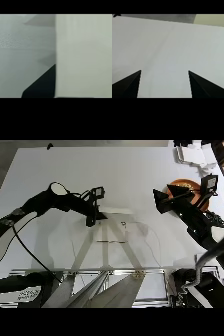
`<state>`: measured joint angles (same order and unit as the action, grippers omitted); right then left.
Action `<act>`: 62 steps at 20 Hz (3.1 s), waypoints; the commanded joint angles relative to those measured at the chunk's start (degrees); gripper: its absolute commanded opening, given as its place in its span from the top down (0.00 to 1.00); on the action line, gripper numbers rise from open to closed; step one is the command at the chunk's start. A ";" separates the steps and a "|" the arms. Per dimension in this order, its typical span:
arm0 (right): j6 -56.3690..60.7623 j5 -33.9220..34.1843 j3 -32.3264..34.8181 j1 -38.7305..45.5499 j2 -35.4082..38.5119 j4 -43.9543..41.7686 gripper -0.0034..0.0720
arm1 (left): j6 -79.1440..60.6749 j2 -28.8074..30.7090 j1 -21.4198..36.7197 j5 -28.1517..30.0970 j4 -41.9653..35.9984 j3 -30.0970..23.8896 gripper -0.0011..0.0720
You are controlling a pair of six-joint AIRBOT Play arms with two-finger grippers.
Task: Fold the box and place the chain.
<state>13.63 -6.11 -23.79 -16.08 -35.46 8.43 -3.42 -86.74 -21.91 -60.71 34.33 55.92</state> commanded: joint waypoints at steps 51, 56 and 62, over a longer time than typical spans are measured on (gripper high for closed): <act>-36.92 -33.33 -0.61 -0.04 -29.11 22.84 0.06 | -21.16 -10.14 -1.99 8.22 -12.85 -0.92 0.97; -38.16 -33.27 -0.59 -0.04 -29.14 23.56 0.06 | -21.16 -10.14 -1.99 8.22 -12.85 -0.92 0.97; -38.10 -32.44 -0.59 -0.02 -27.56 24.74 0.06 | -21.16 -10.14 -1.99 8.22 -12.85 -0.92 0.97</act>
<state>-24.05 -39.31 -24.38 -16.08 -63.94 32.88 -24.56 -96.84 -23.90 -52.47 21.45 55.02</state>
